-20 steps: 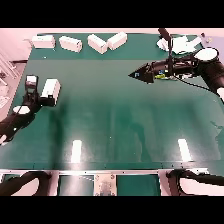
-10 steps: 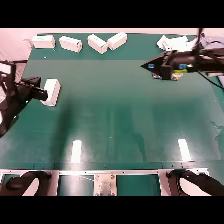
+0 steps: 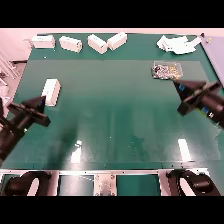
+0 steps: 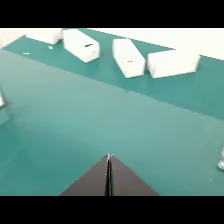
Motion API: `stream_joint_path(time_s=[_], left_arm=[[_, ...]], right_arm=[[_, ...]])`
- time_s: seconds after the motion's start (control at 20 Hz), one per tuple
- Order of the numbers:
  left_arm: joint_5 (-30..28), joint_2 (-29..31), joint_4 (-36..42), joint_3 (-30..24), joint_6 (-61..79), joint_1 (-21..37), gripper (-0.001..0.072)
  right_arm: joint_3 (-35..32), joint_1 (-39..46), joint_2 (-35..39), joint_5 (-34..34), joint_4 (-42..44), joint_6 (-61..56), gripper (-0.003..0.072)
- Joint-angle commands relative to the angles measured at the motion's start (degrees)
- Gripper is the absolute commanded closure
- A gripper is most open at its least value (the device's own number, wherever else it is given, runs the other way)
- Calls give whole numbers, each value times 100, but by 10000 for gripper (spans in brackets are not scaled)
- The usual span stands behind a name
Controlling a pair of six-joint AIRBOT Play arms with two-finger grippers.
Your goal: Fold the box and place the chain.
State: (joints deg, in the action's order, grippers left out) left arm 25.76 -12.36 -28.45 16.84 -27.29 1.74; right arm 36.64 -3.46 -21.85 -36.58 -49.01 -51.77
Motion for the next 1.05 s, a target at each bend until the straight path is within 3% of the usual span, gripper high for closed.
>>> stream_joint_path(time_s=[0.0, 0.3, 1.0], left_arm=[[11, 407, 4, -898, -50, 2, 695], [-365, 407, 59, -1497, 55, 2, 690], [-378, 407, 59, -1495, 17, 2, 689]], right_arm=[[-1495, -2, 935, 946, -144, -4, 684], [-2345, 0, 1023, 1019, -144, -7, 683], [-2376, 0, 1023, 1019, -142, -9, 683]])
